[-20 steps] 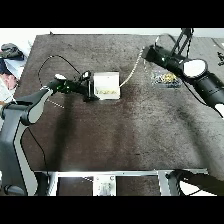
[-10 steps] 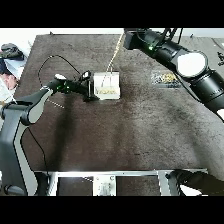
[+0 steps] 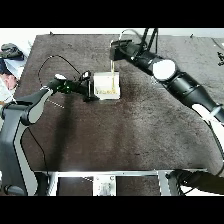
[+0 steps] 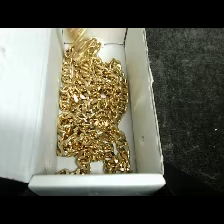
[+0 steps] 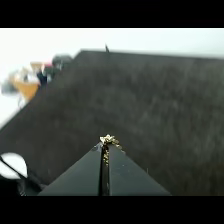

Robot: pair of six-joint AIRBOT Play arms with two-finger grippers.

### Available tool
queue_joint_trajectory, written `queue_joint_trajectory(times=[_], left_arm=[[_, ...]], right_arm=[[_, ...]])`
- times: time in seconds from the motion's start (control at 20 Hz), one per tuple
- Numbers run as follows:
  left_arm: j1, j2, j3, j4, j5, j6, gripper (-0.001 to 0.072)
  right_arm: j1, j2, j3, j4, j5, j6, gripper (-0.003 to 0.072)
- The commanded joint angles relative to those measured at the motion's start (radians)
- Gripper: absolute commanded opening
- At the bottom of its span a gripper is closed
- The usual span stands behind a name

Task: Fold the box and place the chain.

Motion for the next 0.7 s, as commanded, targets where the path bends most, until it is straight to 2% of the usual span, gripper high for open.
queue_joint_trajectory(times=[0.0, 0.05, 0.1, 0.15, 0.25, 0.3, 0.4, 0.45, 0.55, 0.65], left_arm=[[-0.001, 0.001, 0.000, 0.000, 0.000, 0.000, 0.0351], [-0.001, 0.001, 0.000, 0.000, 0.000, 0.000, 0.0351], [-0.001, 0.001, 0.000, 0.000, 0.000, 0.000, 0.0351], [-0.001, 0.001, 0.000, 0.000, 0.000, 0.000, 0.0351], [-0.001, 0.001, 0.000, 0.000, 0.000, 0.000, 0.0351], [-0.001, 0.001, 0.000, 0.000, 0.000, 0.000, 0.0351], [-0.001, 0.001, 0.000, 0.000, 0.000, 0.000, 0.0351], [-0.001, 0.001, 0.000, 0.000, 0.000, 0.000, 0.0351], [-0.001, 0.001, 0.000, 0.000, 0.000, 0.000, 0.0351], [-0.001, 0.001, 0.000, 0.000, 0.000, 0.000, 0.0351]], right_arm=[[-0.005, -0.059, 0.000, -0.041, 0.064, 0.001, 0.0014], [-0.014, -0.071, 0.000, -0.068, 0.085, 0.001, 0.0079], [-0.027, -0.078, -0.001, -0.079, 0.109, 0.000, 0.0298], [-0.045, -0.080, -0.001, -0.097, 0.140, 0.000, 0.0405], [-0.090, -0.079, -0.001, -0.125, 0.169, 0.000, 0.0395], [-0.121, -0.080, -0.001, -0.136, 0.169, 0.000, 0.0278], [-0.192, -0.085, 0.004, -0.139, 0.187, -0.031, 0.0271], [-0.233, -0.100, 0.021, -0.119, 0.227, -0.070, 0.0218], [-0.314, -0.161, 0.086, 0.021, 0.361, -0.243, 0.0212], [-0.395, -0.259, 0.180, 0.240, 0.538, -0.483, 0.0212]])
